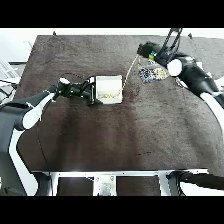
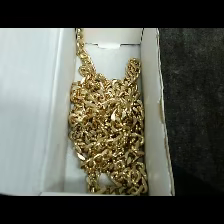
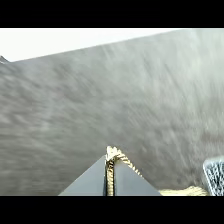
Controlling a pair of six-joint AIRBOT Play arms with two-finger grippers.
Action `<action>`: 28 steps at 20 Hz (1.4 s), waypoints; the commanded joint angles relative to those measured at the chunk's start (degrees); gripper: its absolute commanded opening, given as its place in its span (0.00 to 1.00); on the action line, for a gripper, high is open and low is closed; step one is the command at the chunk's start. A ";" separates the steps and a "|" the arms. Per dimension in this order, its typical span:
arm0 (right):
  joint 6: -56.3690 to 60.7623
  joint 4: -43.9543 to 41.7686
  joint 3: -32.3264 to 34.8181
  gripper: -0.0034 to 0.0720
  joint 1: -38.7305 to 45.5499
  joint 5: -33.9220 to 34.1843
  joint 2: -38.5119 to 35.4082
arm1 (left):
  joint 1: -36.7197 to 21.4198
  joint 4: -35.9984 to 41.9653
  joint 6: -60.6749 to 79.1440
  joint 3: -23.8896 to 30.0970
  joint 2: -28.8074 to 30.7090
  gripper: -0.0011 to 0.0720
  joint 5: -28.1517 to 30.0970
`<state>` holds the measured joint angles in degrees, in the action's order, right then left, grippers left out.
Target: Fold the box and place the chain.
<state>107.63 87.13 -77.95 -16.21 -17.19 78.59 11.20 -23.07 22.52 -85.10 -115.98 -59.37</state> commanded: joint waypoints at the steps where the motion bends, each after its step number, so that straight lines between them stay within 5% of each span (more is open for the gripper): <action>1: -3.21 1.44 -0.07 0.05 -3.32 -5.16 -7.87 | -0.07 -0.02 -0.02 0.00 0.02 0.58 -0.04; 13: -3.10 1.36 5.40 0.05 -15.30 -4.85 -7.93 | -0.07 -0.02 -0.02 0.00 0.02 0.58 -0.02; 22: -3.13 1.40 14.69 0.07 -15.61 4.79 6.19 | -0.07 -0.04 -0.02 0.00 0.02 0.58 -0.02; 23: -3.13 1.40 14.69 0.33 -15.61 4.74 6.69 | -0.07 -0.02 -0.02 0.00 0.02 0.58 -0.02; 24: -3.28 1.44 14.60 0.74 -15.54 4.72 6.45 | -0.07 -0.02 -0.02 0.00 0.02 0.58 0.00; 28: -12.74 2.82 14.40 0.80 -14.49 3.93 0.15 | -0.07 -0.04 -0.02 0.00 0.02 0.58 0.00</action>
